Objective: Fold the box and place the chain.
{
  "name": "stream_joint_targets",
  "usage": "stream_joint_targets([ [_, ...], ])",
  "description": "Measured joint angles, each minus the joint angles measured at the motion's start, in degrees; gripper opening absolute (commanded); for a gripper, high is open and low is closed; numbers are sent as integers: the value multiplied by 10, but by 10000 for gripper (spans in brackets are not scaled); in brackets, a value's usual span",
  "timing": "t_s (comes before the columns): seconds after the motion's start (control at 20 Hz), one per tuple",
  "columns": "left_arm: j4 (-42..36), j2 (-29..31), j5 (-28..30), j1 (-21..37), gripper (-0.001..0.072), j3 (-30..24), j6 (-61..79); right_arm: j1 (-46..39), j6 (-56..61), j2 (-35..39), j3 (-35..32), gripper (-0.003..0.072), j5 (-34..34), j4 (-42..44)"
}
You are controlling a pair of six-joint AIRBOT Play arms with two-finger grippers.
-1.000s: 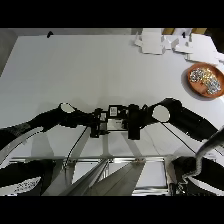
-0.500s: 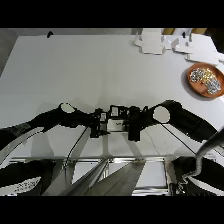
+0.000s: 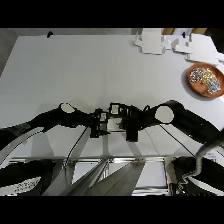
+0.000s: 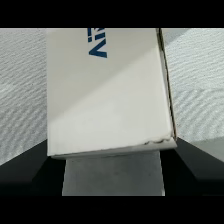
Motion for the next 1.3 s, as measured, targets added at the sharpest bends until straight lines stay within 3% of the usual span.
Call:
stream_joint_targets([
  [1.3,0,0,1,0,208,0,0,0,57,-6,-24,16,17,-39],
])
